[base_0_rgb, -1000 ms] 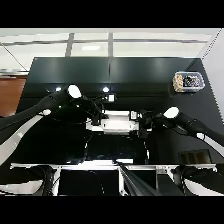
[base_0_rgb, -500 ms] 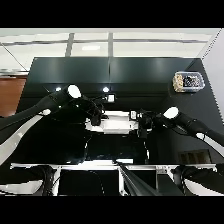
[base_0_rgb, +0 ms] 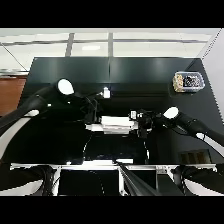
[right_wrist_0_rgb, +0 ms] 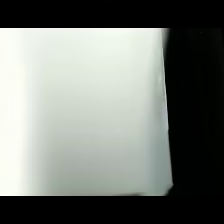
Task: Fold the box and place the chain.
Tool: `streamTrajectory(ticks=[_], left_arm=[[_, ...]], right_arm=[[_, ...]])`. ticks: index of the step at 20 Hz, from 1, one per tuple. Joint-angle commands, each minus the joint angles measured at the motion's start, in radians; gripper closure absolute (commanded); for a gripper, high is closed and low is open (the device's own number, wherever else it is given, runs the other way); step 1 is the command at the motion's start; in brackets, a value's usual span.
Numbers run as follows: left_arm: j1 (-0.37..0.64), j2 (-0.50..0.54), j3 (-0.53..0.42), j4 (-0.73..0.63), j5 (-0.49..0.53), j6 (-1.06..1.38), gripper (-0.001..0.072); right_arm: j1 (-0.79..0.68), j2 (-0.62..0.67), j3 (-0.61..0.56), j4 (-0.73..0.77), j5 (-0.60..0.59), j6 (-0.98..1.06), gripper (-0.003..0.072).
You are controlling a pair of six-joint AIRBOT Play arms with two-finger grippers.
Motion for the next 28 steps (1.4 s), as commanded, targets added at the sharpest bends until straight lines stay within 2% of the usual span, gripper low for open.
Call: streamTrajectory(ticks=[1,2,3,4,5,7,9,11,12,14,15,17,19,20,23,25,26,28], left_arm=[[0.05,0.121,0.004,0.177,-0.09,-0.27,0.0126],[0.065,0.151,0.004,0.224,-0.113,-0.359,0.0283],[0.082,0.179,0.002,0.246,-0.153,-0.43,0.0376],[0.097,0.2,-0.003,0.245,-0.204,-0.466,0.0517],[0.106,0.218,-0.011,0.235,-0.277,-0.48,0.0684],[0.108,0.255,-0.073,0.141,-0.333,-0.576,0.0684],[0.083,0.291,-0.195,-0.071,-0.251,-0.591,0.0684],[0.009,0.305,-0.332,-0.207,-0.089,-0.571,0.0684],[-0.033,0.304,-0.381,-0.266,0.005,-0.545,0.0683],[-0.11,0.304,-0.454,-0.47,0.217,-0.394,0.0683],[-0.139,0.304,-0.471,-0.574,0.329,-0.313,0.0683],[-0.162,0.299,-0.472,-0.694,0.558,-0.238,0.0682],[-0.158,0.286,-0.465,-0.725,0.742,-0.23,0.0681],[-0.156,0.273,-0.453,-0.725,0.787,-0.23,0.0681],[-0.148,0.193,-0.37,-0.711,0.784,-0.229,0.0681],[-0.147,0.119,-0.315,-0.649,0.779,-0.23,0.0681],[-0.147,0.082,-0.291,-0.615,0.755,-0.231,0.0681],[-0.147,0.007,-0.248,-0.544,0.639,-0.234,0.0682]], right_arm=[[0.001,0.0,0.001,0.0,0.001,0.0,0.0212],[0.001,0.0,0.001,0.0,0.001,0.0,0.0258],[0.001,0.0,0.001,-0.002,0.004,0.0,0.0433],[0.001,0.0,0.0,-0.005,0.006,-0.001,0.0537],[0.001,0.0,0.0,-0.004,0.006,-0.001,0.0551],[0.001,0.0,0.0,-0.004,0.006,-0.001,0.0552],[0.001,0.0,0.0,-0.004,0.005,-0.001,0.0552],[0.001,0.0,0.0,-0.004,0.005,-0.001,0.0552],[0.001,0.0,0.0,-0.004,0.005,-0.001,0.0552],[0.001,0.0,0.0,-0.004,0.005,-0.001,0.0552],[0.001,0.0,0.0,-0.004,0.005,-0.001,0.0552],[0.001,0.0,0.0,-0.004,0.005,-0.001,0.0552],[0.001,0.0,0.0,-0.004,0.005,-0.001,0.0552],[0.001,0.0,0.0,-0.003,0.005,-0.001,0.0552],[0.001,0.0,0.0,-0.003,0.005,-0.001,0.0552],[0.001,0.0,0.0,-0.003,0.005,-0.001,0.0552],[0.001,0.0,0.0,-0.003,0.004,-0.001,0.0552],[0.001,0.0,0.0,-0.003,0.004,-0.001,0.0552]])
